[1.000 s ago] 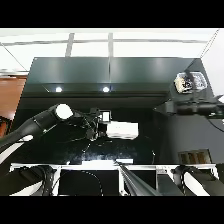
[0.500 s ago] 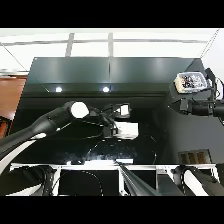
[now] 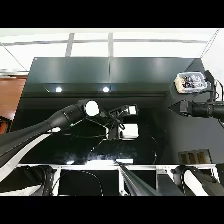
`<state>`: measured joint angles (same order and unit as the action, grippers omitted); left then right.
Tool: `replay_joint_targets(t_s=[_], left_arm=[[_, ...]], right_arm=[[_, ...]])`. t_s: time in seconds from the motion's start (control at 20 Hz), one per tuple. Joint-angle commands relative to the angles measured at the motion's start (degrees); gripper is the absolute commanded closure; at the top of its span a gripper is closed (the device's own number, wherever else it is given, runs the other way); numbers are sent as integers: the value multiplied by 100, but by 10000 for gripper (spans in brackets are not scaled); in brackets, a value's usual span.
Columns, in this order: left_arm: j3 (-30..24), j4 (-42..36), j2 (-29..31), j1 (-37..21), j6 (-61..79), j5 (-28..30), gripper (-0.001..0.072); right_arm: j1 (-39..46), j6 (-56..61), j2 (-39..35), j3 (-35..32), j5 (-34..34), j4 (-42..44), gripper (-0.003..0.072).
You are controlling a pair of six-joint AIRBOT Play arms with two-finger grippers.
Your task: Fold the box and place the chain.
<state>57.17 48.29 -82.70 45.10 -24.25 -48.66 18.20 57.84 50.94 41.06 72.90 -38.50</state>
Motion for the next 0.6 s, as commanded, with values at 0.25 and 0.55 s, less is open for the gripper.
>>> replay_joint_targets(t_s=[0.25,0.55], left_arm=[[22,319,-111,140,-105,133,-5],[22,776,-321,389,-343,136,150]], right_arm=[[0,-2,-2,-7,-37,-15,674],[0,2,-2,-7,-72,-26,674]])
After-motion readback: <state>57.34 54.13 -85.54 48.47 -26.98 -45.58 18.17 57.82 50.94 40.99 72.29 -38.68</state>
